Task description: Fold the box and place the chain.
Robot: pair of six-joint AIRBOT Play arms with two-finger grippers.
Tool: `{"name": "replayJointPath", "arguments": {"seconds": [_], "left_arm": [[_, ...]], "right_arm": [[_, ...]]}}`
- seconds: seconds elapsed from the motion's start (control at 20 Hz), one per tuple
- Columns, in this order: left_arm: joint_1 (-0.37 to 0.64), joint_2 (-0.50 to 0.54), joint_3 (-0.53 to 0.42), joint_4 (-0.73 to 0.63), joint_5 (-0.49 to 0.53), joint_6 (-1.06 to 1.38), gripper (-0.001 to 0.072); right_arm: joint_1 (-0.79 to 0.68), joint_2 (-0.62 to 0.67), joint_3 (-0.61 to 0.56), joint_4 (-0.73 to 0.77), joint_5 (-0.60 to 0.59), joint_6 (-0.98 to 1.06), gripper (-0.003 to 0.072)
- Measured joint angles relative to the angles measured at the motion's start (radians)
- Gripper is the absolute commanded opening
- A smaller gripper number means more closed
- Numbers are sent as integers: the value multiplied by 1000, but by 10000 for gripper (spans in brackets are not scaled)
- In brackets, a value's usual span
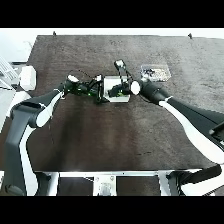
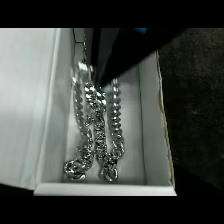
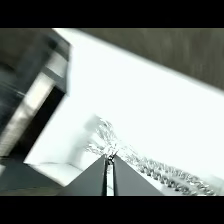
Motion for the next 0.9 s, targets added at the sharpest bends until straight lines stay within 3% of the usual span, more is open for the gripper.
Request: {"name": "replayJointPath", "arguments": {"seconds": [0.05,0.1,0.35,0.4,0.45,0.6,0.75,0.9], "left_arm": [[0,0,0,0,0,0,461],[0,0,0,0,0,1,461],[0,0,0,0,0,0,461],[0,0,0,0,0,0,461],[0,0,0,0,0,0,461],[0,0,0,0,0,0,461],[0,0,0,0,0,0,461],[0,0,0,0,0,0,461]], "right_arm": [[-3,-15,-8,6,-16,5,457],[-7,-19,-10,7,-31,7,397],[-56,113,7,-17,-42,15,394],[-78,154,9,-27,-35,16,422],[-106,196,11,-33,-24,18,499],[-210,254,-8,-50,43,35,528],[-327,214,-45,-10,61,38,527],[-409,117,-54,130,32,-42,527]]}}
